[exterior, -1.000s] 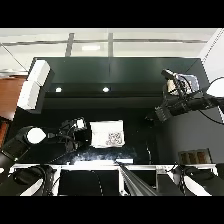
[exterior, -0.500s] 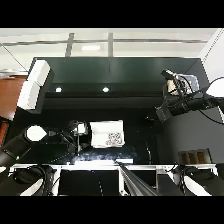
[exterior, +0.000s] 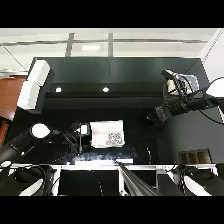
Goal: Fold the box and place the chain.
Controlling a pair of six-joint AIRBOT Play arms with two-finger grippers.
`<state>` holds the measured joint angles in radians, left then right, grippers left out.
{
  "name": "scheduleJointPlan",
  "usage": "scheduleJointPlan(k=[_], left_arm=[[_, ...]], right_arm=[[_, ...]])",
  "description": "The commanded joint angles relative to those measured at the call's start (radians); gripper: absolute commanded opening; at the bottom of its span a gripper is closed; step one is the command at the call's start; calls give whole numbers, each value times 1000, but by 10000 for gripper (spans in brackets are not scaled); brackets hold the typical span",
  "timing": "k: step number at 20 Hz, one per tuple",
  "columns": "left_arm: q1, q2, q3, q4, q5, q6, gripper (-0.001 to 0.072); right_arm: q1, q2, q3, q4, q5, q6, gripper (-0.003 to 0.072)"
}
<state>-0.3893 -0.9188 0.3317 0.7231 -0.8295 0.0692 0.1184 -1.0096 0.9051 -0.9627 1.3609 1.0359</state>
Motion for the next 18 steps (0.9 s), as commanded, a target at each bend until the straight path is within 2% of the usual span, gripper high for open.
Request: scheduleJointPlan(k=[1,18], left_arm=[[-12,-27,-1,-51,-3,34,698],[-11,-76,-1,-110,14,109,698]], right_arm=[[0,1,0,0,-3,0,615],[0,1,0,0,-26,0,615]])
